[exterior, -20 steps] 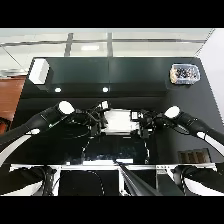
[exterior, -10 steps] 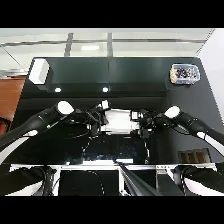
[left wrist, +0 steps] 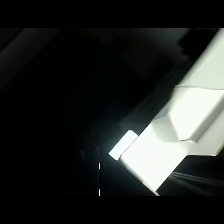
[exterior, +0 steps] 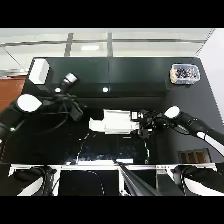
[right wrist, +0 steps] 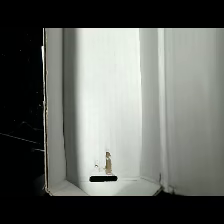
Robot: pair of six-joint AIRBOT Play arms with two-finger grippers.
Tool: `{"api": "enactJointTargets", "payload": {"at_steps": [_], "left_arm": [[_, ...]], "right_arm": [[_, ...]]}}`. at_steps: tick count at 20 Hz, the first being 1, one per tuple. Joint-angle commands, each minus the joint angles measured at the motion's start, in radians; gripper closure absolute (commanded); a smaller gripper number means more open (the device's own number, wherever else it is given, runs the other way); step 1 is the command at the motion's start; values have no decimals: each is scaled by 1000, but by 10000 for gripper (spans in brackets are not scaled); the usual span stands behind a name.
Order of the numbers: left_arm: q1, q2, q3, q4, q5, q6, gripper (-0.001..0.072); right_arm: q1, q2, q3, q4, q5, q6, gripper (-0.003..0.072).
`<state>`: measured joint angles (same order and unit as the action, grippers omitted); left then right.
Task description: Fold the box and place the chain.
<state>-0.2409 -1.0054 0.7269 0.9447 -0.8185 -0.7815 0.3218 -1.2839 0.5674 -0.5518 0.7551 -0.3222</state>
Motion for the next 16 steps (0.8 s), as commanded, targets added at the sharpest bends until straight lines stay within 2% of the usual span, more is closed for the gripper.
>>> {"api": "enactJointTargets", "payload": {"at_steps": [1,3,5,6,9,11,16], "left_arm": [[185,-11,-15,87,-205,-554,684],[254,-102,-28,-4,-361,-592,683],[276,-191,-52,-156,-410,-504,684],[255,-238,-55,-172,-421,-470,686],[166,-342,-54,-180,-355,-472,685],[115,-372,-54,-200,-278,-483,686],[70,-422,-54,-276,-203,-441,684]], "right_arm": [[0,0,0,0,0,0,208],[0,0,0,0,0,0,207],[0,0,0,0,0,0,208],[0,0,0,0,0,0,207],[0,0,0,0,0,0,208],[0,0,0,0,0,0,208],[0,0,0,0,0,0,207]]}}
